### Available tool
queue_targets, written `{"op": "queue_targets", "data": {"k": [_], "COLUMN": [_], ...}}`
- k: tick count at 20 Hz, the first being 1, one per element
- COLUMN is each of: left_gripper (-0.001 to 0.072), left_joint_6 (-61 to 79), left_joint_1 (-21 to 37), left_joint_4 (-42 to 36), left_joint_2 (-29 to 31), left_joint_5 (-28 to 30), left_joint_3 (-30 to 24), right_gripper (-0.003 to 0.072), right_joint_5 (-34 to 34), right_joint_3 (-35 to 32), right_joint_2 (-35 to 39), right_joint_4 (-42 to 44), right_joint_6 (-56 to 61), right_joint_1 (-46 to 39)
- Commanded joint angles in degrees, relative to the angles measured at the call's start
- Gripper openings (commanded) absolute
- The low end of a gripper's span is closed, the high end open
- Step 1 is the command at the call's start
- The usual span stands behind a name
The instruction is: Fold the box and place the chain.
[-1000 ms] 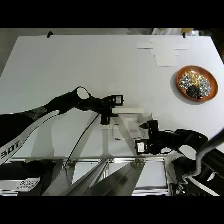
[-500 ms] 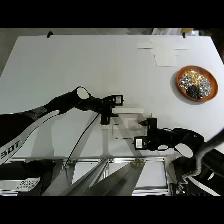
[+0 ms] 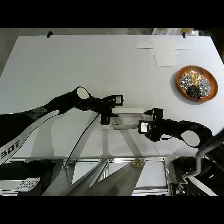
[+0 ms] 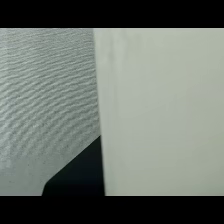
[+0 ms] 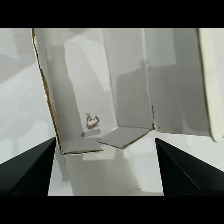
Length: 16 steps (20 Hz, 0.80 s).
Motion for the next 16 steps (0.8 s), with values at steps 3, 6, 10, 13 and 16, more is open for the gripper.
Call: {"op": "queue_targets", "data": {"k": [3, 6, 10, 13, 16], "left_gripper": [0.0009, 0.0009, 0.0009, 0.0009, 0.0009], "left_joint_6": [0.02, 0.02, 0.02, 0.02, 0.02], "left_joint_1": [-0.04, -0.04, -0.02, -0.04, -0.02], "left_joint_4": [0.00, 0.00, 0.00, 0.00, 0.00], "left_joint_2": [-0.02, -0.02, -0.02, -0.02, -0.02], "left_joint_5": [0.02, 0.02, 0.02, 0.02, 0.00], "left_joint_3": [-0.02, -0.02, -0.02, -0.02, -0.02], "right_gripper": [0.0676, 0.0676, 0.0676, 0.0676, 0.0676], "right_joint_5": [1.25, 4.37, 7.67, 11.21, 13.29], "right_joint_3": [0.94, 2.75, 4.68, 5.79, 6.73], "right_joint_2": [-3.82, -6.95, -10.38, -13.66, -17.49], "right_joint_4": [10.82, 13.20, 15.17, 22.36, 25.94], "right_joint_6": [-11.34, -13.38, -16.48, -25.42, -31.65], "right_joint_1": [-4.57, -7.96, -12.15, -14.93, -17.75]}}
